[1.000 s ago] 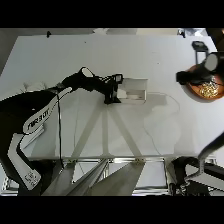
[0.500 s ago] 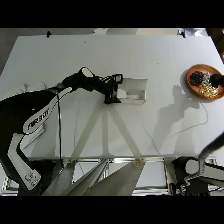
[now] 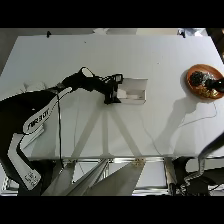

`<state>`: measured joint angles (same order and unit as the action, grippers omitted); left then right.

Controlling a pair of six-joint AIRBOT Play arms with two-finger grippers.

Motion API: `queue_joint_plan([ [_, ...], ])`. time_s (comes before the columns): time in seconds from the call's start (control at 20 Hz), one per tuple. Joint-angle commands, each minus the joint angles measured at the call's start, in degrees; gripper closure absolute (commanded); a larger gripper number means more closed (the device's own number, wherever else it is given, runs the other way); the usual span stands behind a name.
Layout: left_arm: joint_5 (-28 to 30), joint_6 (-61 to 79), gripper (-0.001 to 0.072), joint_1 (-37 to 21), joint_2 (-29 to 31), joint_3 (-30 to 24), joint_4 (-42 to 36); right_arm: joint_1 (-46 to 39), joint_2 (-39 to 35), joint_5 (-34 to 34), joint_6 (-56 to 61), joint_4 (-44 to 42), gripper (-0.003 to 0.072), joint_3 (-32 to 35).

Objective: Fold the box and place the chain.

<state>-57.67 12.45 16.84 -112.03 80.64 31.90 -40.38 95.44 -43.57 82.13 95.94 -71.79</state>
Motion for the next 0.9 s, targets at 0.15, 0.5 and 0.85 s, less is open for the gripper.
queue_joint_plan([
  [0.15,0.02,0.0,0.0388,-0.04,0.02,0.07,0.02,-0.09,2.93,-2.6,-0.17,-3.5,0.0462,-1.07],
  [0.5,0.02,0.0,0.0388,-0.02,0.02,0.07,0.02,-0.04,-1.81,-10.08,-0.17,-3.85,0.0669,-1.07],
  [0.85,0.0,0.0,0.0388,-0.02,0.02,0.07,0.02,2.36,-15.76,-17.0,-0.15,-7.52,0.067,-1.07],
])
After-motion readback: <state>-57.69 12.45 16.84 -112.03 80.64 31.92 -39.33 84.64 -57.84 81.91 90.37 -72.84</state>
